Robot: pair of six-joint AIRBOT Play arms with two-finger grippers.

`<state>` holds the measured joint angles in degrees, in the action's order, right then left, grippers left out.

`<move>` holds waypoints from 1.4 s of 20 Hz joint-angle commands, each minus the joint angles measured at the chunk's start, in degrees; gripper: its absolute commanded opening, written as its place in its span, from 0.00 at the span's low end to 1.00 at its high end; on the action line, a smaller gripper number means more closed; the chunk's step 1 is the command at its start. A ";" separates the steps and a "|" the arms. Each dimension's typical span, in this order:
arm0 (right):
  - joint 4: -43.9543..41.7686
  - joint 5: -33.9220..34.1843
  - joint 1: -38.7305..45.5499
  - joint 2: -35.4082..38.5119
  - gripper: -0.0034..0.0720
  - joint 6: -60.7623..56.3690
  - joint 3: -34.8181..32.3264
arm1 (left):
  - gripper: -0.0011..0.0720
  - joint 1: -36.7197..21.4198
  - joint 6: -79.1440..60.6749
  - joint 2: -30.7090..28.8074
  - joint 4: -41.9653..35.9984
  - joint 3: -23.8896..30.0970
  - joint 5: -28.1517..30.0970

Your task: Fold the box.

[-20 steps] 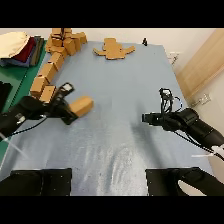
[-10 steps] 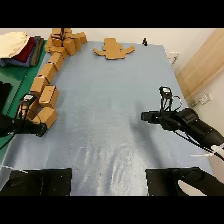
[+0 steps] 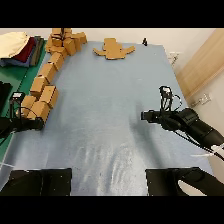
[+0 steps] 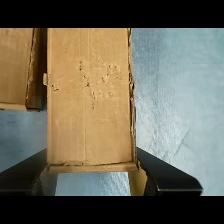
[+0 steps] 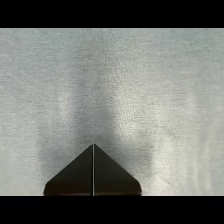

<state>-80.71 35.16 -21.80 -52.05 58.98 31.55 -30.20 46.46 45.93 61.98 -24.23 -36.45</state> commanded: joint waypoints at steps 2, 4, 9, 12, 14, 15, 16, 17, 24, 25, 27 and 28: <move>-0.09 -0.22 0.02 -0.02 0.05 0.00 0.02 | 0.50 -0.13 -2.12 6.71 -4.96 0.07 4.24; -0.09 -0.17 0.02 -0.02 0.05 0.00 0.02 | 0.50 -0.13 -2.08 7.78 -4.96 0.07 4.55; -0.11 -0.17 0.02 -0.02 0.05 0.00 0.02 | 0.50 -0.13 -2.08 7.72 -5.01 0.07 4.55; -0.11 -0.17 0.02 -0.02 0.05 -0.02 0.02 | 0.50 -0.13 -2.08 7.72 -5.01 0.07 4.55; -0.11 -0.17 0.02 -0.02 0.05 -0.02 0.02 | 0.50 -0.13 -2.05 7.72 -5.01 0.07 4.55; -0.11 -0.17 0.02 -0.02 0.05 0.00 0.04 | 0.57 -0.13 -2.03 7.72 -5.01 0.07 4.44; -0.11 -0.17 0.02 -0.02 0.05 0.00 0.04 | 0.97 -0.15 -1.77 7.72 -4.98 0.07 4.44; -0.11 -0.17 0.02 -0.02 0.05 -0.02 0.04 | 0.97 -0.24 -1.42 7.69 -4.90 0.00 4.09; -0.31 0.07 0.02 -0.02 0.05 0.00 0.02 | 0.97 -0.37 14.40 7.17 14.69 -11.39 -23.67; -0.39 0.24 0.02 -0.02 0.05 0.00 0.02 | 0.97 -0.37 17.75 7.17 18.25 -14.51 -29.53; -2.54 1.40 -0.07 -0.02 0.05 2.19 0.04 | 0.97 -0.37 22.64 7.17 21.38 -20.98 -39.01; -4.85 1.95 -0.09 -0.02 0.05 5.60 0.04 | 0.97 -0.33 25.03 7.17 21.07 -24.17 -43.34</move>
<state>-82.06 35.75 -21.80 -52.05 60.18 31.55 -30.59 62.26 53.15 76.58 -40.47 -63.61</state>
